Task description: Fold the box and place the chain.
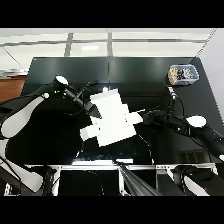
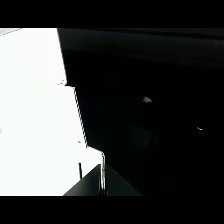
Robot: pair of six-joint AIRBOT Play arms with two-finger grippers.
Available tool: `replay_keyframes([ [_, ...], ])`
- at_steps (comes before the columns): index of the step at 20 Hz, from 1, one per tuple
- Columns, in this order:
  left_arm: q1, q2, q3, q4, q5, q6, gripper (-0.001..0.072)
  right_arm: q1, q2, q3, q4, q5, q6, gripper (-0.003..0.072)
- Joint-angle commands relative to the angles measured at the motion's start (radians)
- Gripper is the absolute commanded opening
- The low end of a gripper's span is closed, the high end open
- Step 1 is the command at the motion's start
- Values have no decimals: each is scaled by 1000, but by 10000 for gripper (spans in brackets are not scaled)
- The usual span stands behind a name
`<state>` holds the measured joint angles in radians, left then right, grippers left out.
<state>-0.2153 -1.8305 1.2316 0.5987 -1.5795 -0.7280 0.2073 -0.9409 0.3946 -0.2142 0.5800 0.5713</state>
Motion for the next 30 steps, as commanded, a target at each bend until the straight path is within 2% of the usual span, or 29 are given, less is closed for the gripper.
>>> replay_keyframes([
  [1, -13, -11, 29, 41, 5, 30, 103, 1, 1, 0, -3, -1, 0, 16],
  [2, -13, -11, 30, 40, 18, 35, 26, 1, 1, 0, -6, -1, 0, 18],
  [3, -14, -11, 31, 40, 24, 40, 23, 1, 1, 0, -7, -2, 0, 91],
  [4, -14, -10, 32, 40, 27, 40, 23, 0, 1, 1, -10, -10, 0, 424],
  [5, -13, -6, 31, 42, 23, 35, 22, -3, 2, 10, -43, -8, 0, 650],
  [6, -13, 8, 31, 57, 15, 14, 21, -14, 5, 34, -122, 24, 0, 651],
  [8, -17, 66, 24, 111, -2, -11, 19, -53, 10, 135, -357, 202, 1, 651],
  [10, -33, 187, -48, 108, 67, 40, 18, -62, 10, 233, -554, 367, 1, 651],
  [11, -44, 267, -114, 79, 144, 133, 19, -62, 10, 263, -616, 420, -1, 651],
  [13, -82, 426, -275, 60, 381, 420, 22, -61, 9, 269, -655, 435, -50, 651],
  [15, -126, 501, -367, 80, 555, 723, 23, -42, 8, 257, -662, 403, -169, 651],
  [18, -183, 475, -357, 150, 593, 750, 24, 15, 7, 246, -697, 382, -293, 651],
  [21, -244, 421, -338, 263, 629, 751, 23, 64, 7, 219, -744, 378, -309, 652],
  [25, -265, 385, -337, 257, 745, 747, 24, 107, 7, 145, -743, 312, -318, 652],
  [30, -263, 352, -337, 256, 731, 743, 24, 188, -30, 120, -667, 231, -341, 658],
])
